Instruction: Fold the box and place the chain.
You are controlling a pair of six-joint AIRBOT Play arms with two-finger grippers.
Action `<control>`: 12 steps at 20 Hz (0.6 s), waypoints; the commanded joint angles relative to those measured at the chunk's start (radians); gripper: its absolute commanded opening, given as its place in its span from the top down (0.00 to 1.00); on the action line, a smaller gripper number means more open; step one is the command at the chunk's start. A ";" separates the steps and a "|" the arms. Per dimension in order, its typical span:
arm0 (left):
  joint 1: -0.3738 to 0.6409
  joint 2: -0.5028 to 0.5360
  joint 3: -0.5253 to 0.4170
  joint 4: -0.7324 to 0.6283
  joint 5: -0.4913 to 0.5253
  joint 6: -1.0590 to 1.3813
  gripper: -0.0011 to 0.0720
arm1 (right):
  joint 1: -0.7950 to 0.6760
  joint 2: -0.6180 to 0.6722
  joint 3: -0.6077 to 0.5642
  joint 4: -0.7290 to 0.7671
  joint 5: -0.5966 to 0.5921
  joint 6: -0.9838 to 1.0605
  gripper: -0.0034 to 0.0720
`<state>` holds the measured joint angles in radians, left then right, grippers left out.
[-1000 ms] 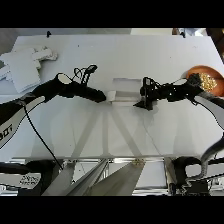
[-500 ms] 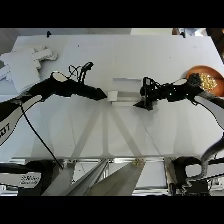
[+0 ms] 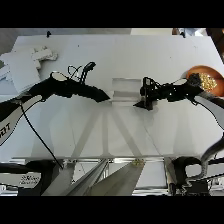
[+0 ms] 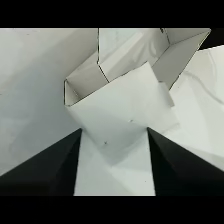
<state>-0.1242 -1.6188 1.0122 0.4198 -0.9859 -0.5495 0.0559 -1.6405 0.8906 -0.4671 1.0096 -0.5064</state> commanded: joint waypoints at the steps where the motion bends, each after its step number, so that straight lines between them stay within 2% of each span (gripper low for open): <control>1: -0.016 -0.001 0.000 -0.016 0.029 -0.021 0.25 | 0.000 0.000 0.000 0.000 0.000 0.000 0.27; 4: -0.042 -0.001 0.000 -0.020 0.049 -0.023 0.25 | 0.000 0.000 0.000 0.000 0.000 0.000 0.27; 8: -0.079 0.000 0.000 -0.042 0.142 -0.083 0.25 | 0.000 0.000 0.000 0.000 0.000 0.000 0.27; 12: -0.104 0.001 0.000 -0.041 0.187 -0.110 0.25 | 0.000 0.000 0.000 0.000 0.000 0.000 0.27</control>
<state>-0.2096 -1.6188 1.0122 0.3824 -0.8482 -0.6331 0.0559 -1.6405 0.8906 -0.4671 1.0092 -0.5060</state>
